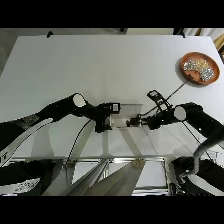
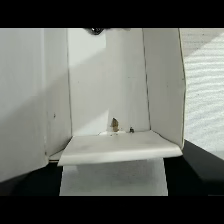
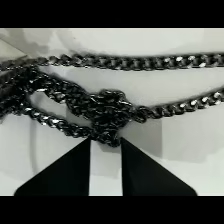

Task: Fold the box and place the chain.

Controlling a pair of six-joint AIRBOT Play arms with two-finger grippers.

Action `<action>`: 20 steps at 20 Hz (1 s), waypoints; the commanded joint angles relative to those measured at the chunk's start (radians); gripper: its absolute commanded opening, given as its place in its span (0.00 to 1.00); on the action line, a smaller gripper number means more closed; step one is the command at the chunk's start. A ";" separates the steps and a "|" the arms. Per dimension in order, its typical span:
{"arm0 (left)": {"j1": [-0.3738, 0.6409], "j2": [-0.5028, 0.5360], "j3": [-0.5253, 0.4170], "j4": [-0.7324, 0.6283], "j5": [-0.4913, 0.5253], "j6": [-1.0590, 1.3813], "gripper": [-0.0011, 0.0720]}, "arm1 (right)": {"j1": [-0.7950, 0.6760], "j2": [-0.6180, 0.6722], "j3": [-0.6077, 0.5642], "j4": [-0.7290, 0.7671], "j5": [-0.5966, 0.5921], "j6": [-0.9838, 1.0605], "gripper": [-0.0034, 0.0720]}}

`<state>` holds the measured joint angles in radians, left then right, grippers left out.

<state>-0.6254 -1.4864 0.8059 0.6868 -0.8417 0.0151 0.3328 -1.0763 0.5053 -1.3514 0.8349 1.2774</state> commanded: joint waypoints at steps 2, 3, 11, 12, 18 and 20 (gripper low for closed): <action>0.000 0.001 0.001 0.000 0.000 0.000 0.03 | 0.000 -0.003 0.000 -0.002 -0.002 -0.004 0.16; 0.000 0.001 0.000 0.000 0.000 0.000 0.03 | 0.000 -0.003 0.000 -0.002 -0.002 -0.003 0.07; 0.000 0.001 0.001 0.000 0.000 0.000 0.03 | 0.000 0.153 0.026 -0.006 0.112 -0.003 0.07; 0.000 0.001 0.000 0.000 0.000 0.000 0.03 | 0.000 0.201 0.034 -0.005 0.132 -0.003 0.07; 0.000 0.001 0.001 0.000 0.000 0.000 0.03 | 0.000 0.446 0.114 0.164 0.170 -0.035 0.07; 0.000 0.001 0.000 0.000 0.000 0.000 0.03 | 0.000 0.484 0.140 0.238 0.170 -0.072 0.07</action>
